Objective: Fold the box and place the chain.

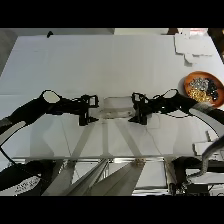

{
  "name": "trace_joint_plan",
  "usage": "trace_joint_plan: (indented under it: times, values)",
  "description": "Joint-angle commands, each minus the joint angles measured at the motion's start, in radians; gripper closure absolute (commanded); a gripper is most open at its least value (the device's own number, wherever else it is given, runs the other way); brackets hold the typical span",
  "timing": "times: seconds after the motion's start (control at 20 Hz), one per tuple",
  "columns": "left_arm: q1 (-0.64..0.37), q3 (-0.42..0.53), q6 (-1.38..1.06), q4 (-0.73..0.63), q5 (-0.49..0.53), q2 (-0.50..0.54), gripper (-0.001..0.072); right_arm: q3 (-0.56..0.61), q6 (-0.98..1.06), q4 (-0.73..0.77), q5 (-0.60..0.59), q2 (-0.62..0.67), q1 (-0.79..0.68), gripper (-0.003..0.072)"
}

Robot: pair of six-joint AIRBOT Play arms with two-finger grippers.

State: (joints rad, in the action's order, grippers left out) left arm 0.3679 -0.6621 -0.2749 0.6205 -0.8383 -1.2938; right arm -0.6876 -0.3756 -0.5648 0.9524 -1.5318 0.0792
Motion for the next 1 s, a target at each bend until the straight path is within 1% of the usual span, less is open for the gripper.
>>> trace_joint_plan:
  times: [0.0, 0.2, 0.4, 0.5, 0.55, 0.65, 0.7, 0.85, 0.95]
  values:
    - [0.016, 0.003, -0.021, -0.036, -0.004, -0.027, 0.0072, 0.001, 0.0, 0.0, 0.0, 0.0, 0.001, 0.0228]
    - [0.039, 0.003, -0.022, -0.036, -0.009, -0.038, 0.0074, 0.001, 0.0, 0.0, 0.0, 0.0, 0.001, 0.0228]
    - [0.039, 0.003, -0.022, 0.005, -0.015, -0.038, 0.0074, 0.001, 0.0, 0.0, 0.0, 0.0, 0.001, 0.0228]
    - [0.039, 0.003, -0.05, 0.007, -0.034, -0.038, 0.008, 0.001, 0.0, 0.0, 0.0, 0.0, 0.001, 0.0228]
    - [0.039, 0.003, -0.073, 0.005, -0.047, -0.038, 0.0109, 0.001, 0.0, 0.0, 0.001, 0.0, 0.001, 0.0228]
    - [0.039, 0.003, -0.111, 0.004, -0.055, -0.038, 0.0271, 0.001, 0.0, 0.0, 0.0, 0.0, 0.001, 0.0228]
    - [0.039, 0.003, -0.129, 0.001, -0.055, -0.038, 0.031, 0.001, 0.0, 0.0, 0.0, 0.0, 0.001, 0.0228]
    - [0.039, 0.003, -0.13, -0.003, -0.048, -0.038, 0.0314, 0.001, 0.0, 0.0, 0.001, 0.0, 0.001, 0.0228]
    - [0.039, 0.003, -0.13, -0.003, -0.014, -0.038, 0.0314, 0.001, 0.0, 0.0, 0.0, 0.0, 0.001, 0.0228]
